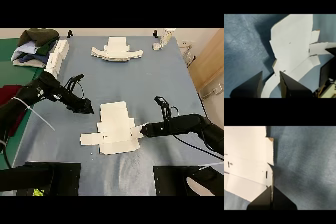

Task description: Fold the box.

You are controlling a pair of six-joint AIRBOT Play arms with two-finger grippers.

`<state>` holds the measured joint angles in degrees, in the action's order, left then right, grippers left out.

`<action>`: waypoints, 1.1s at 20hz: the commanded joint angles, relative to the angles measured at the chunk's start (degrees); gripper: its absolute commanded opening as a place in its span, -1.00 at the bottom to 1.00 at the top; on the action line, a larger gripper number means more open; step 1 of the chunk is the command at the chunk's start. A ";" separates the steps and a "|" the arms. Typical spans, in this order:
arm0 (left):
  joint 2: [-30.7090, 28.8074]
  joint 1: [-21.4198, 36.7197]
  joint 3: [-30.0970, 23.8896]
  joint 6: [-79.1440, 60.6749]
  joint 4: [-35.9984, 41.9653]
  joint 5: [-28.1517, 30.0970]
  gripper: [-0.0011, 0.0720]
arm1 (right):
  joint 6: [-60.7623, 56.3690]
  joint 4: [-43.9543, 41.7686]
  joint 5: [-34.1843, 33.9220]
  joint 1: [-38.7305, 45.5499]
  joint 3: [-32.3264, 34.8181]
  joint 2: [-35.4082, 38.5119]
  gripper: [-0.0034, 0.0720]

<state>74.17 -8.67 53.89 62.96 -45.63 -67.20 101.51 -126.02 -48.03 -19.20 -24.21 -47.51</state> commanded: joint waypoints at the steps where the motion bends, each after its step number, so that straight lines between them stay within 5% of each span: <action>1: 7.45 1.86 -0.02 -8.68 11.50 -3.08 -0.06 | -0.15 -0.31 0.66 -0.15 1.55 1.77 -0.90; 7: 16.94 1.84 0.15 -15.06 20.44 -3.08 -0.06 | -0.13 -2.03 0.87 -2.10 1.66 1.86 -0.90; 14: 18.45 2.10 0.17 -16.06 20.31 -4.13 -0.06 | -0.13 -1.53 0.85 -2.34 1.68 1.86 -0.90; 22: 18.25 7.80 4.07 -15.82 20.13 -17.86 -0.06 | 2.45 0.66 1.73 -2.34 2.51 3.61 -0.90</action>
<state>92.47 -2.85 57.01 47.09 -25.45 -79.81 103.15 -125.95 -46.87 -21.50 -22.28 -44.84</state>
